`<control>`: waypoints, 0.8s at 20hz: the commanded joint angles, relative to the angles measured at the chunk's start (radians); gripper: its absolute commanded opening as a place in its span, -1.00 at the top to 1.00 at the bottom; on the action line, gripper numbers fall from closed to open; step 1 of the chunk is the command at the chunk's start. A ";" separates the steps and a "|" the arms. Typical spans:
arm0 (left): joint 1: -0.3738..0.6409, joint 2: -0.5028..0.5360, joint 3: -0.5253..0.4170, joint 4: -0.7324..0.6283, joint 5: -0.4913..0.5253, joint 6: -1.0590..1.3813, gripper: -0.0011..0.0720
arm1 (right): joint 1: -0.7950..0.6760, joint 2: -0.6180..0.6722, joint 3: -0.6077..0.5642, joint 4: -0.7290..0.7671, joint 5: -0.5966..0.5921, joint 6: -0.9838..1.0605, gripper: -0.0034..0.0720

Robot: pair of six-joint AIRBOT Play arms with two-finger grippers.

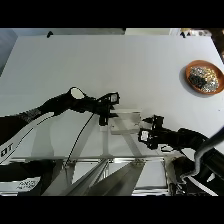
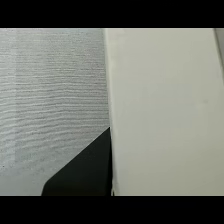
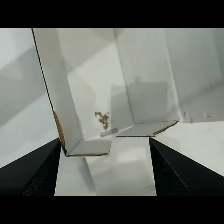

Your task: Fold the box and place the chain.

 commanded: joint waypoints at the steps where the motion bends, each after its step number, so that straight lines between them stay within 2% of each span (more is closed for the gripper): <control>1: 0.000 0.000 -0.001 0.000 0.000 0.000 0.94 | -0.035 -0.008 0.014 0.064 -0.002 -0.007 -0.68; 3: 0.000 0.000 -0.001 0.000 0.000 0.000 0.94 | -0.070 -0.031 0.019 0.116 0.010 -0.042 -0.68; 6: 0.000 0.000 -0.001 0.000 0.000 0.000 0.94 | -0.120 -0.093 0.064 0.164 0.100 -0.174 -0.71; 7: 0.000 0.000 -0.001 0.000 0.000 0.000 0.94 | -0.146 -0.124 0.087 0.164 0.126 -0.191 -0.89; 8: 0.000 0.000 -0.001 0.000 0.000 0.000 0.94 | -0.177 -0.158 0.111 0.167 0.153 -0.190 -0.92; 10: 0.000 0.000 -0.001 0.000 0.000 0.000 0.94 | -0.229 -0.226 0.156 0.216 0.190 -0.194 -0.93; 13: 0.000 0.000 -0.001 0.000 0.000 0.000 0.94 | -0.266 -0.292 0.201 0.316 0.234 -0.360 -0.94; 16: 0.000 0.000 -0.001 0.000 0.000 0.000 0.94 | -0.319 -0.306 0.205 0.395 0.268 -0.507 -0.95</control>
